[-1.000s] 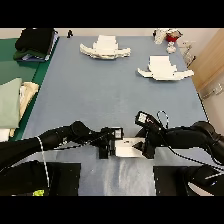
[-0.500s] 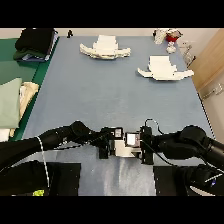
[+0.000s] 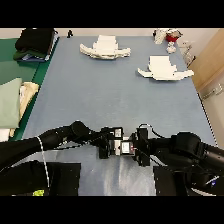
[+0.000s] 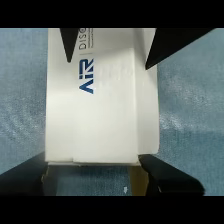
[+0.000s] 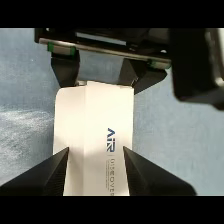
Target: Fold the box.
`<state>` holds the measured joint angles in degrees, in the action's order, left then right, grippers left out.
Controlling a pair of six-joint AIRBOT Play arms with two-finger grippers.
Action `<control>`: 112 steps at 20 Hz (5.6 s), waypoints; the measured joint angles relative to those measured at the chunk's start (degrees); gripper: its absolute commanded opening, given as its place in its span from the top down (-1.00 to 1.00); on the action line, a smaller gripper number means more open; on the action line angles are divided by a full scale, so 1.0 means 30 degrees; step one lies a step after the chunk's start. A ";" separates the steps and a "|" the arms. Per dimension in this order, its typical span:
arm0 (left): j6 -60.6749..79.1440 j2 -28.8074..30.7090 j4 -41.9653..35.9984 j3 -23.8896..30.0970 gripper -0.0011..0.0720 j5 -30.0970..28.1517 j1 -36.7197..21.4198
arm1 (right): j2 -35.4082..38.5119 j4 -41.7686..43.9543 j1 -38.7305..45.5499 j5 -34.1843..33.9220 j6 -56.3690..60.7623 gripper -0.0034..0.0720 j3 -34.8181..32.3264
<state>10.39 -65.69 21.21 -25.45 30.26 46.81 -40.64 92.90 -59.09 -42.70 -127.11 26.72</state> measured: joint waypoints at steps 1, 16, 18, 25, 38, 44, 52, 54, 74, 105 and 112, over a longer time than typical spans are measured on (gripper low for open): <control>0.0007 0.0000 0.0000 0.0000 -0.30 0.0000 -0.0007 | 0.0000 -0.0204 -0.0066 0.0036 0.0102 -0.53 0.0000; 0.0007 0.0000 0.0007 0.0000 -0.31 0.0051 -0.0007 | 0.0903 -0.2055 -0.0168 0.1027 0.0663 -0.13 0.0080; -0.0007 0.0000 0.0000 0.0000 -0.31 -0.0007 -0.0007 | 0.0933 -0.2616 -0.0182 0.1231 0.0933 -0.13 0.0080; 0.0022 0.0000 0.0007 0.0000 -0.31 0.0022 -0.0007 | 0.0911 -0.2550 -0.0175 0.1435 0.1348 -0.13 -0.0102; 0.0036 0.0000 0.0022 0.0000 -0.30 0.0095 -0.0007 | 0.0903 -0.0903 -0.0168 0.1413 0.1377 -0.13 -0.0707; 0.0036 0.0000 0.0015 0.0000 -0.30 0.0080 -0.0007 | 0.0903 -0.0678 -0.0168 0.1406 0.1377 -0.13 -0.0809; 0.0036 0.0000 0.0015 0.0000 -0.30 0.0095 0.0000 | 0.1151 -0.0073 -0.0160 0.1428 0.1384 -0.46 -0.0670; 0.0036 0.0000 0.0015 0.0000 -0.31 0.0087 0.0000 | 0.1421 0.0335 -0.0168 0.1413 0.1377 -0.46 -0.0532; 0.0029 0.0000 0.0015 0.0000 -0.30 0.0051 0.0000 | 0.4983 0.5894 -0.0430 1.0032 1.2881 0.86 -0.6302; -0.0022 0.0000 -0.0015 0.0000 -0.31 0.0102 0.0000 | 0.3832 0.5588 -0.0437 0.9216 1.3376 0.85 -0.6455; 0.0007 0.0000 -0.0007 0.0000 -0.30 0.0066 0.0000 | 0.3905 0.3286 -0.0284 0.7388 1.3376 0.86 -0.4153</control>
<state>10.41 -65.69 21.19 -25.45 30.46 46.81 -28.93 102.76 -59.94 -20.53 -86.98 14.26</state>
